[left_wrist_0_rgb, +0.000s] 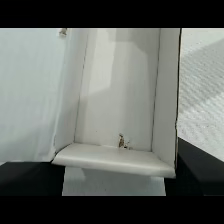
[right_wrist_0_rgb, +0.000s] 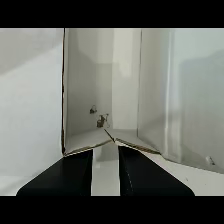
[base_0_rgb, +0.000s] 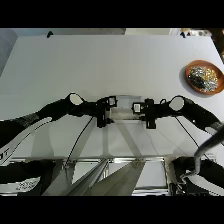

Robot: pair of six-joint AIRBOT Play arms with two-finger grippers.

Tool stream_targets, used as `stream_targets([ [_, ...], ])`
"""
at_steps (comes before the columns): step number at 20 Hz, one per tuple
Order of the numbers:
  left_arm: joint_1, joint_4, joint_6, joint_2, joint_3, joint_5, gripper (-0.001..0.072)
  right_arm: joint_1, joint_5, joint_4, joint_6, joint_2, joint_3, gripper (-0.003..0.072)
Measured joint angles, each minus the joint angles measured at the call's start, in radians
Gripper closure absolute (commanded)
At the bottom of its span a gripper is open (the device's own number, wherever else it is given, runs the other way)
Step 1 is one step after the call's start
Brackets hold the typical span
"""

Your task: Fold the box and place the chain.

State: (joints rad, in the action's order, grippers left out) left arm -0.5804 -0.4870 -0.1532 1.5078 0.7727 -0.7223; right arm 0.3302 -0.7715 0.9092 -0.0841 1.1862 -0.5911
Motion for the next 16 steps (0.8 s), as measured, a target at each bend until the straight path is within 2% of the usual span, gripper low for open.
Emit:
stream_targets([
  [1, 0.0, 0.0, 0.0, 0.0, 0.0, -0.001, 0.0316, 0.0, 0.002, -0.02, -0.002, 0.002, 0.0, 0.0499],
  [3, 0.0, -0.001, 0.0, 0.0, 0.0, -0.002, 0.0316, 0.0, 0.012, -0.066, -0.002, 0.005, 0.0, 0.0358],
  [4, 0.0, -0.001, 0.0, 0.0, 0.0, -0.001, 0.0316, 0.001, 0.015, -0.089, 0.0, 0.005, 0.0, 0.0341],
  [12, 0.0, 0.0, -0.001, 0.0, 0.0, 0.0, 0.0316, 0.001, -0.011, -0.101, 0.031, 0.003, 0.0, 0.0359],
  [14, -0.001, 0.0, 0.0, 0.0, 0.0, -0.001, 0.0316, -0.002, -0.02, -0.056, 0.092, -0.013, 0.0, 0.0443],
  [16, -0.001, 0.001, 0.001, 0.0, 0.0, -0.001, 0.0316, -0.019, -0.027, -0.009, 0.185, -0.042, 0.0, 0.0481],
])
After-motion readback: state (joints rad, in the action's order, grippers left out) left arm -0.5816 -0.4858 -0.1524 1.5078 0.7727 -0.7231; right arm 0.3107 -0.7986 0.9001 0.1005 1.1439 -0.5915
